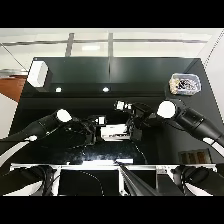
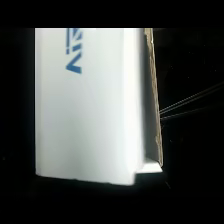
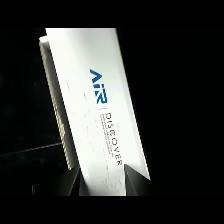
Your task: Fold the box and place the chain.
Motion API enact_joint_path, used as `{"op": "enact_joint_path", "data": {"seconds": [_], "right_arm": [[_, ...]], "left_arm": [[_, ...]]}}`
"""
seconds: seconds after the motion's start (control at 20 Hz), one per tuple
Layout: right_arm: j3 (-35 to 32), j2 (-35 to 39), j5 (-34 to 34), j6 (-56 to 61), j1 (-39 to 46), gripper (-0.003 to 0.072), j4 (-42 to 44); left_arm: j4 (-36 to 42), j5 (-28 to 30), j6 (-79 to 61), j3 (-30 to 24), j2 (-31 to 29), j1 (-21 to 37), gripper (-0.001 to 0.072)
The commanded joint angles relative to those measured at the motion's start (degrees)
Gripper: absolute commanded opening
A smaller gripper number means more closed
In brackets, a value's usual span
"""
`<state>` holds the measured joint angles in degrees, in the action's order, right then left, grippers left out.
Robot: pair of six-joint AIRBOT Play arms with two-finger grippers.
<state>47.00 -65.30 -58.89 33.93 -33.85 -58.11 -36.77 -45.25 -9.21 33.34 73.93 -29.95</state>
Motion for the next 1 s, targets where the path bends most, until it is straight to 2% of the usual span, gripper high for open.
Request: {"op": "enact_joint_path", "data": {"seconds": [0.0,0.95], "right_arm": [[0.1,0.0,-1.0,0.2,0.0,0.0303,0.0],[-1.6,-0.3,-0.7,0.2,-0.3,0.0314,0.0]], "left_arm": [[0.0,0.0,0.0,0.0,0.0,0.0,0.0391],[0.0,0.0,0.0,0.0,0.0,0.0,0.0391]]}}
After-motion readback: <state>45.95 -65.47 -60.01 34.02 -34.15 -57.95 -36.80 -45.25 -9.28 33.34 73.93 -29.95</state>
